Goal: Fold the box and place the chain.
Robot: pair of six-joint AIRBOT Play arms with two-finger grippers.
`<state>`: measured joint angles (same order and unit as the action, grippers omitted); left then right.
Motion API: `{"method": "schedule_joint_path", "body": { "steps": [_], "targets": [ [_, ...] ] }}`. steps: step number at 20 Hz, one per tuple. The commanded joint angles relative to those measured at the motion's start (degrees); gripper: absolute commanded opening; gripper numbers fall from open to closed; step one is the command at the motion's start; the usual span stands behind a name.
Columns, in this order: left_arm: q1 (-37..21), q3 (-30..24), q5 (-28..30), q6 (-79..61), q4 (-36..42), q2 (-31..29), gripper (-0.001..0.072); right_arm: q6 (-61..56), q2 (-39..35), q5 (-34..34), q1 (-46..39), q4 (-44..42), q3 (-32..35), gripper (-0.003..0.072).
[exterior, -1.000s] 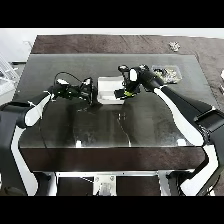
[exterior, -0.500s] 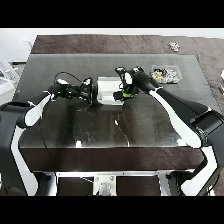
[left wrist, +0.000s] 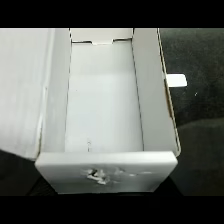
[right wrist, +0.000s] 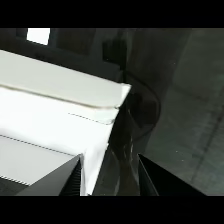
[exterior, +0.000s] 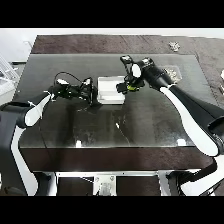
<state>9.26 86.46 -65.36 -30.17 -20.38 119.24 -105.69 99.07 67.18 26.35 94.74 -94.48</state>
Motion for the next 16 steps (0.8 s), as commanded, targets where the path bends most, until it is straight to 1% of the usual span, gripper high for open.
{"method": "schedule_joint_path", "body": {
  "steps": [1, 6, 8, 10, 12, 13, 14, 16],
  "targets": [
    [-0.02, 0.02, -0.04, -0.09, -0.02, 0.00, 0.0542, 2.16, -3.37, -1.05, -0.94, 4.00, -0.07, 0.0424],
    [-0.02, 0.02, -0.04, -0.09, -0.02, 0.00, 0.0542, 6.95, -4.55, -2.97, -5.11, 13.25, 0.04, 0.0425],
    [-0.02, 0.02, -0.04, -0.09, -0.02, 0.00, 0.0542, 10.08, -4.46, -5.49, -8.31, 16.33, 0.44, 0.0424],
    [-0.02, 0.02, -0.02, -0.11, -0.02, 0.00, 0.0542, 12.04, -4.31, -10.32, -12.63, 16.44, 1.18, 0.0426],
    [-0.02, 0.02, -0.02, -0.11, -0.02, 0.00, 0.0542, 13.55, -3.89, -18.34, -17.53, 14.60, 2.45, 0.0426],
    [-0.02, 0.02, -0.02, -0.11, -0.02, 0.00, 0.0542, 14.84, -3.32, -21.44, -20.02, 11.54, 2.47, 0.0426],
    [-0.02, 0.02, -0.02, -0.11, 0.00, 0.00, 0.0542, 17.20, -2.67, -23.80, -22.40, 7.37, 2.47, 0.0426],
    [-0.02, 0.02, -0.02, -0.11, 0.00, 0.00, 0.0542, 20.57, -1.29, -26.32, -25.94, 0.70, 2.43, 0.0426]
  ]
}}
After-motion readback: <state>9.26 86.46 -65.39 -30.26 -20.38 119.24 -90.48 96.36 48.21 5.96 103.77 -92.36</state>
